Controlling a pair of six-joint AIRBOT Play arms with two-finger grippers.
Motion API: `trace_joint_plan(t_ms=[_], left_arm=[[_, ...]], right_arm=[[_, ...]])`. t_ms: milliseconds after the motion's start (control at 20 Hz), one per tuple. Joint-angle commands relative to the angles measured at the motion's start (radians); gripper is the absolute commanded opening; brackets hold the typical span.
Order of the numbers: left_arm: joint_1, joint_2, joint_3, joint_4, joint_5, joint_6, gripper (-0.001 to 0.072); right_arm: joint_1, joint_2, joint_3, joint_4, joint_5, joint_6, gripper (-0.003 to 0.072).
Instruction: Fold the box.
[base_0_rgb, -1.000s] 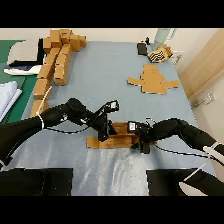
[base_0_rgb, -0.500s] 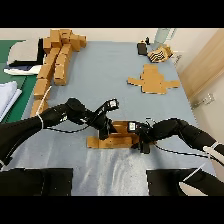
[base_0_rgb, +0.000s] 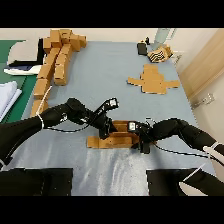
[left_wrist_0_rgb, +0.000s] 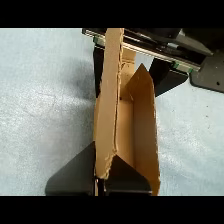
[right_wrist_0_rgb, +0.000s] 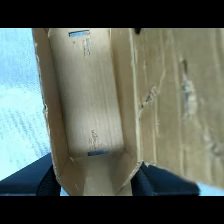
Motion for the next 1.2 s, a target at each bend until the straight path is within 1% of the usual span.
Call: trace_joint_plan(t_ms=[0, 200, 300, 350, 400, 450, 500, 600, 650, 700, 750, 800, 850, 1000, 1100, 1150], left_arm=[[0.0, 0.002, 0.002, -0.006, -0.008, -0.003, 0.0359], [0.002, 0.003, 0.002, -0.013, -0.013, -0.003, 0.0368], [0.013, 0.028, 0.003, 0.015, -0.027, -0.053, 0.037], [0.025, 0.053, 0.003, 0.057, -0.032, -0.113, 0.0489], [0.044, 0.086, 0.005, 0.117, -0.032, -0.216, 0.0686], [0.068, 0.127, 0.005, 0.206, -0.046, -0.347, 0.0687], [0.088, 0.166, 0.005, 0.312, -0.088, -0.46, 0.0687], [0.114, 0.235, 0.005, 0.529, -0.235, -0.722, 0.0686], [0.114, 0.255, 0.005, 0.592, -0.323, -0.906, 0.0555], [0.112, 0.262, 0.005, 0.603, -0.393, -1.084, 0.009], [0.104, 0.26, 0.003, 0.557, -0.428, -1.181, 0.0016], [0.087, 0.251, 0.003, 0.463, -0.433, -1.231, 0.0016], [0.068, 0.239, 0.003, 0.345, -0.403, -1.225, 0.0016], [0.032, 0.161, 0.007, 0.026, -0.211, -1.151, 0.0016], [0.037, 0.077, 0.014, -0.143, -0.131, -1.068, 0.0016], [0.04, 0.032, 0.02, -0.212, -0.109, -1.051, 0.0016]], right_arm=[[0.0, 0.0, 0.0, 0.0, 0.0, -0.001, 0.0511], [0.0, 0.0, 0.0, 0.0, 0.0, -0.001, 0.0511], [0.0, 0.0, 0.0, 0.0, 0.0, -0.001, 0.0511], [0.0, 0.0, 0.0, 0.0, 0.0, -0.001, 0.0511], [0.0, 0.0, 0.0, 0.0, 0.0, -0.001, 0.0511], [0.0, 0.0, 0.0, 0.0, 0.0, -0.001, 0.0511], [0.0, 0.0, 0.0, 0.0, 0.0, -0.001, 0.0511], [0.0, 0.0, 0.0, 0.0, -0.003, -0.001, 0.0512], [0.0, 0.0, 0.0, 0.0, -0.003, -0.001, 0.0511], [0.0, 0.0, 0.0, 0.0, -0.003, -0.001, 0.0512], [0.0, 0.0, 0.0, 0.0, -0.002, -0.001, 0.0511], [0.0, 0.0, 0.0, 0.0, -0.002, -0.001, 0.0511], [0.0, 0.0, 0.0, 0.0, -0.002, -0.001, 0.0511], [0.0, 0.0, 0.0, 0.0, -0.003, -0.001, 0.0511], [0.0, 0.0, 0.0, -0.001, -0.002, -0.001, 0.0511], [0.0, 0.0, 0.0, -0.001, -0.003, -0.001, 0.0511]])
